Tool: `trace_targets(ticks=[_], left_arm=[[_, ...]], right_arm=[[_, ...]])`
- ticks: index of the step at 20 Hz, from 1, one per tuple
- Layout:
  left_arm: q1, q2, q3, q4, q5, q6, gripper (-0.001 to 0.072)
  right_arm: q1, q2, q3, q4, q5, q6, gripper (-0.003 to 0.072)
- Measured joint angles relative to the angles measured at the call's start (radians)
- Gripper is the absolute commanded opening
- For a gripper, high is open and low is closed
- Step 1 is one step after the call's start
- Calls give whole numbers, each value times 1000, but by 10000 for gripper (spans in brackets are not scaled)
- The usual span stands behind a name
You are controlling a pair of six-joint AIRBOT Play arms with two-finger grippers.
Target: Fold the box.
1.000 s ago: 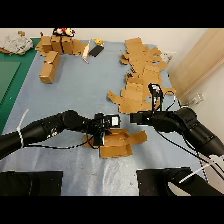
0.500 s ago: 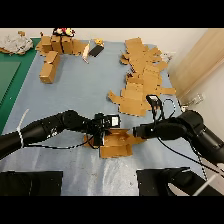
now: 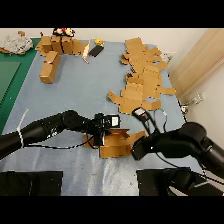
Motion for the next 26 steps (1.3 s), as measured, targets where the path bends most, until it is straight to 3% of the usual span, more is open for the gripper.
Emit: trace_targets(ticks=[8, 12, 13, 14, 15, 26], left_arm=[[0, 0, 0, 0, 0, 0, 13], [0, 0, 0, 0, 0, 0, 13], [0, 0, 0, 0, 0, 0, 13], [0, 0, 0, 0, 0, 0, 13], [0, 0, 0, 0, 0, 0, 13], [0, 0, 0, 0, 0, 0, 13]], right_arm=[[305, 47, -134, -102, 100, -117, 3], [468, 103, -169, -224, 138, -128, 10], [497, 115, -173, -264, 144, -128, 115], [518, 122, -176, -299, 152, -128, 295], [534, 126, -178, -333, 158, -129, 385], [574, -12, -183, -502, 217, -131, 403]])
